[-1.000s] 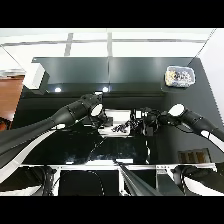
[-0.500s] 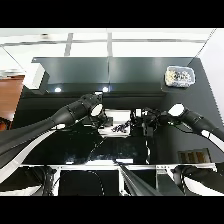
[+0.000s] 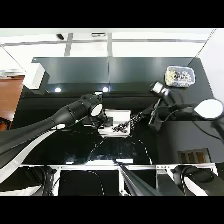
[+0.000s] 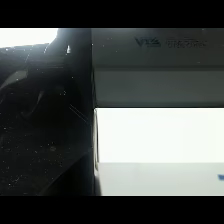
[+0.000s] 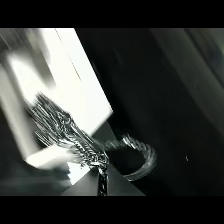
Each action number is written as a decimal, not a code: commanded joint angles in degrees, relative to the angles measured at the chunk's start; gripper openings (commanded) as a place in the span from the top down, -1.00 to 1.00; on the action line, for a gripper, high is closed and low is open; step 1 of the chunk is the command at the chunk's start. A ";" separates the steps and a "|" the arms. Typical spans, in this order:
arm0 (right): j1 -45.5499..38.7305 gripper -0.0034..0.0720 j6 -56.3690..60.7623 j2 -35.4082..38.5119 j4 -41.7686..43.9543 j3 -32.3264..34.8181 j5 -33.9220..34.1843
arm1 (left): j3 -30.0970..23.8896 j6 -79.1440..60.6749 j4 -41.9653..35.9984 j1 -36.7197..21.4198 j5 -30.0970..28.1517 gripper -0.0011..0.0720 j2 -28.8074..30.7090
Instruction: Fold the box and place the chain.
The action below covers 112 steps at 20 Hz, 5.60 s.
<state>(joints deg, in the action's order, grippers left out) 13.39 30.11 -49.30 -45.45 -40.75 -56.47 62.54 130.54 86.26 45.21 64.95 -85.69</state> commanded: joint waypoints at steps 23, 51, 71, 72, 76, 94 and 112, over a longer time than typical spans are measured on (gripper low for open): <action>12.37 0.86 31.87 -5.70 12.74 -6.19 3.28 | 0.02 -0.02 0.02 0.02 0.04 0.90 -0.04; -6.47 -0.03 31.67 -8.37 0.81 -6.25 -9.11 | -28.15 -56.81 -25.03 -29.22 -5.40 -0.50 34.67; -6.47 -0.03 32.04 -8.37 1.01 -6.23 -9.22 | -26.21 -148.43 -51.45 -25.90 -15.13 -0.98 10.29; -6.47 -0.03 32.04 -8.37 1.01 -6.23 -9.18 | -26.16 -148.61 -51.43 -25.44 -15.08 -0.98 9.88; -6.47 -0.03 32.02 -8.37 1.01 -6.23 -8.92 | -26.12 -148.54 -51.89 -24.74 -13.88 -0.98 9.60; -5.03 -0.97 34.60 -8.98 1.05 -6.21 3.65 | -26.08 -147.88 -54.97 -19.56 -17.46 0.03 9.60; 4.96 -0.96 -10.73 -19.06 3.30 -10.43 -5.62 | -26.08 -147.47 -58.25 -19.52 -19.65 0.02 9.62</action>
<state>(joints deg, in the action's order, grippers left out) 17.85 30.41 -68.47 -40.16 -50.63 -57.67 36.45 -16.95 28.05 25.67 45.39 -76.05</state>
